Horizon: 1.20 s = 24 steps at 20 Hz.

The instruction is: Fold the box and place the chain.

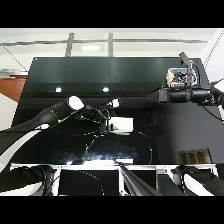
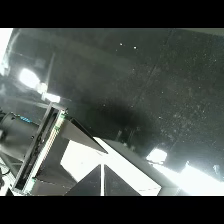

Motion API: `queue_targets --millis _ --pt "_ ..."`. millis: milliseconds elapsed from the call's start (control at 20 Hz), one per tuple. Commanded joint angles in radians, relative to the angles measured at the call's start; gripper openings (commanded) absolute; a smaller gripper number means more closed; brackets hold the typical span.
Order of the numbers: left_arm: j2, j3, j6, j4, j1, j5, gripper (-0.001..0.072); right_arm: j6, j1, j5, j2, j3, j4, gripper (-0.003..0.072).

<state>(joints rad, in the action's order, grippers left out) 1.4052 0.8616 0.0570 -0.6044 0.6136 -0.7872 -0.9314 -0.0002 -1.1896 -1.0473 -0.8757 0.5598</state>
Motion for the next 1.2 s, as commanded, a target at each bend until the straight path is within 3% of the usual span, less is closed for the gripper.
queue_targets --millis 0,350,1150 --pt "0.012 0.000 -0.004 -0.009 0.012 0.008 0.0706 0.000 0.000 0.000 0.000 -0.001 0.000 0.0029" --pt "-0.032 0.001 0.000 -0.013 -0.020 0.008 0.0707 0.000 0.000 -0.004 0.000 -0.001 0.003 0.0029" --pt "-0.011 0.018 0.003 -0.019 0.010 -0.015 0.0707 0.000 0.000 -0.007 0.000 -0.001 0.003 0.0029"
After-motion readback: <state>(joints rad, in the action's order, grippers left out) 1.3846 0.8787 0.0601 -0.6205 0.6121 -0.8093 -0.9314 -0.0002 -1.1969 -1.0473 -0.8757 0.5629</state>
